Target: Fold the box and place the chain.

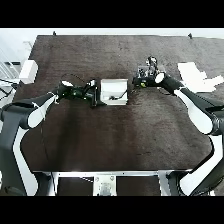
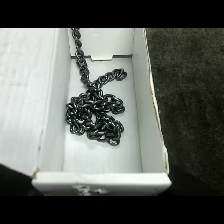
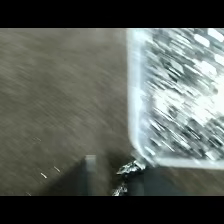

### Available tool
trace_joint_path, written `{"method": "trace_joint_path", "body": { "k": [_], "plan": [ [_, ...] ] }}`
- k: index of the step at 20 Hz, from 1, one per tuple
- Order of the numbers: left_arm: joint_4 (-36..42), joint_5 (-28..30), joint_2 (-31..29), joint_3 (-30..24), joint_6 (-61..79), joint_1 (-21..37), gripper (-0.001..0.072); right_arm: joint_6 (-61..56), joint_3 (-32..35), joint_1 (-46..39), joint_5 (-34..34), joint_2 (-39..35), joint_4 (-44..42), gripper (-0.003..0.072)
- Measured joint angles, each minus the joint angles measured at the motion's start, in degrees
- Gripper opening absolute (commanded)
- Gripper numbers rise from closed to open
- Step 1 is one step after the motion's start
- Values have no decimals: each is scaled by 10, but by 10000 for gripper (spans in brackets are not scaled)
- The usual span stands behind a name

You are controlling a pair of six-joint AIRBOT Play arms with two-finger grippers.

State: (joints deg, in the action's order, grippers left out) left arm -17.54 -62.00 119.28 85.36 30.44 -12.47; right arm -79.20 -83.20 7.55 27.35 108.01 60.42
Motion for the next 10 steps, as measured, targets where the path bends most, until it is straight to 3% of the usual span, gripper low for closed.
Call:
{"method": "trace_joint_path", "body": {
  "k": [4,10],
  "plan": [
    [0,0,0,0,0,0,279,21,-8,2,23,-14,-16,13],
    [0,0,0,0,0,0,279,31,41,41,66,-193,30,12]
  ]
}}
